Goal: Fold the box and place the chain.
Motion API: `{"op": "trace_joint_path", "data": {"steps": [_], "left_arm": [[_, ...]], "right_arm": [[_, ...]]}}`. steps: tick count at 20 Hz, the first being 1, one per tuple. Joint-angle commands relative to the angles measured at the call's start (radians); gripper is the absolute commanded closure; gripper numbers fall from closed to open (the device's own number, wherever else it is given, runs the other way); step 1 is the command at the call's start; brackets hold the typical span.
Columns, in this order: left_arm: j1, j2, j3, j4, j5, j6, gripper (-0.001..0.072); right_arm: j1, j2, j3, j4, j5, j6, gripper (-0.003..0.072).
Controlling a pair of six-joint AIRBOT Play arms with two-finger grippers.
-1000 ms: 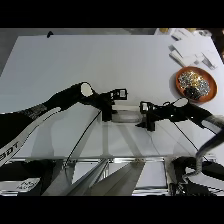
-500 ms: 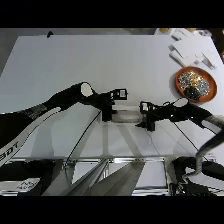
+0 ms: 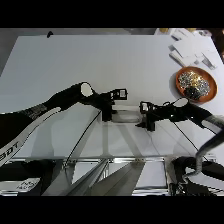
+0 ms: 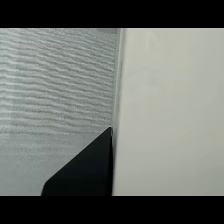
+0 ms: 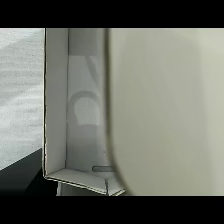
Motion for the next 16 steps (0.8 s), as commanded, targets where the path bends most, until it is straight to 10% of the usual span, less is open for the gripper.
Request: {"op": "trace_joint_path", "data": {"steps": [1, 16], "left_arm": [[0.000, 0.000, 0.000, 0.000, 0.000, 0.000, 0.0699], [0.000, -0.001, 0.000, -0.008, 0.003, 0.000, 0.0699]], "right_arm": [[0.001, 0.000, 0.000, 0.000, 0.000, 0.000, 0.0389], [0.001, 0.000, 0.000, 0.000, 0.000, 0.000, 0.0389]]}}
